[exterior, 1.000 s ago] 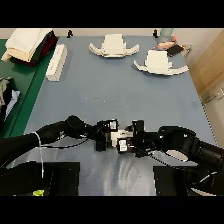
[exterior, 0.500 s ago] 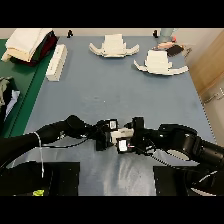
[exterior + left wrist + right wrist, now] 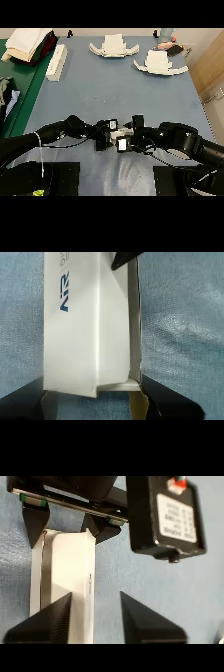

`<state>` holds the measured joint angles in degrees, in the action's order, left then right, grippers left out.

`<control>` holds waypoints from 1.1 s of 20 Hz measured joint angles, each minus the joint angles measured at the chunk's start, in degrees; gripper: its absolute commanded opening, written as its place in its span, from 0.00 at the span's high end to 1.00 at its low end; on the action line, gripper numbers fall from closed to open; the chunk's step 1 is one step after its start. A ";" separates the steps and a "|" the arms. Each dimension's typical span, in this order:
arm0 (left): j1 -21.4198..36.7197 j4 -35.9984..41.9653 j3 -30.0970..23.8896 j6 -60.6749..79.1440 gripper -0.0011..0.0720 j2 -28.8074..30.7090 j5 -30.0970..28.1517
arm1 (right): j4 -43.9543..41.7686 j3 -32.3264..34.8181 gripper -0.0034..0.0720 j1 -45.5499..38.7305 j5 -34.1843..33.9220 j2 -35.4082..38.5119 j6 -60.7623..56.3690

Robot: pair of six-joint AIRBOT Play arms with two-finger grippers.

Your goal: Fold the box.

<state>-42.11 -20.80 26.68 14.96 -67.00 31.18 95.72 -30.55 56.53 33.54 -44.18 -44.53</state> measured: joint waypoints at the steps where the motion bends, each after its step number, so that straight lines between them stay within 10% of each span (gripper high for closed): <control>1: 0.00 0.00 0.00 -0.02 0.36 0.00 0.02 | -0.02 -0.02 0.49 0.00 0.00 -0.24 0.00; 22: -0.07 -0.04 0.00 0.13 0.36 0.00 0.37 | -10.45 0.13 0.48 -0.04 3.87 -1.44 0.68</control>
<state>-42.17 -20.84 26.68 15.09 -67.00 31.55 85.27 -30.41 56.49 37.41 -45.63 -43.86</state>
